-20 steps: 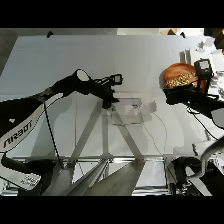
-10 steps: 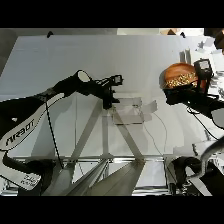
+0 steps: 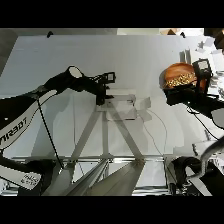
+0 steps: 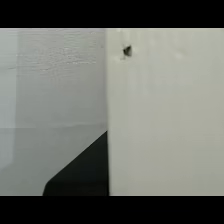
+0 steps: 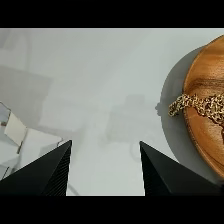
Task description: Fold the box and place the chain.
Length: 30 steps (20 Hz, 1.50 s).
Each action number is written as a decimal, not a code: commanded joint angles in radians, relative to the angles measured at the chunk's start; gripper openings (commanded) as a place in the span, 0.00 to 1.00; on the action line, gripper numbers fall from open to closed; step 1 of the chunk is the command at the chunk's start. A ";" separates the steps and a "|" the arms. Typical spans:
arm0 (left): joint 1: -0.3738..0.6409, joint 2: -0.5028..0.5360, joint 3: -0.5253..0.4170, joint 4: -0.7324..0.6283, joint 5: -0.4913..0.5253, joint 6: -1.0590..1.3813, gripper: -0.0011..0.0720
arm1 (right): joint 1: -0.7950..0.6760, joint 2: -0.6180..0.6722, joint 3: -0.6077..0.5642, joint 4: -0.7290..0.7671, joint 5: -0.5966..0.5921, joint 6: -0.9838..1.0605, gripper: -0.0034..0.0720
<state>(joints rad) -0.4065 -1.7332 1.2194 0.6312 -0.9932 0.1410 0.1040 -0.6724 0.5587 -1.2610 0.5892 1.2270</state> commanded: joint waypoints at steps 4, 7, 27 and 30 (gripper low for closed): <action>0.018 -0.005 0.000 -0.032 -0.066 0.047 0.02 | 0.000 0.001 0.000 0.003 0.001 -0.002 0.66; 0.018 -0.034 0.000 -0.023 -0.100 0.046 0.02 | 0.000 0.001 0.000 0.005 0.001 -0.002 0.66; 0.018 -0.051 0.000 -0.017 -0.096 0.042 0.02 | 0.204 0.010 0.004 0.217 0.229 -0.742 0.65; 0.018 -0.051 0.000 -0.017 -0.096 0.042 0.02 | 0.232 0.007 0.003 0.185 0.260 -0.819 0.66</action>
<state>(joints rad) -0.3882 -1.7840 1.2201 0.6136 -1.0897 0.1825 0.2974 -0.6632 0.5617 -1.0618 0.7849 0.5346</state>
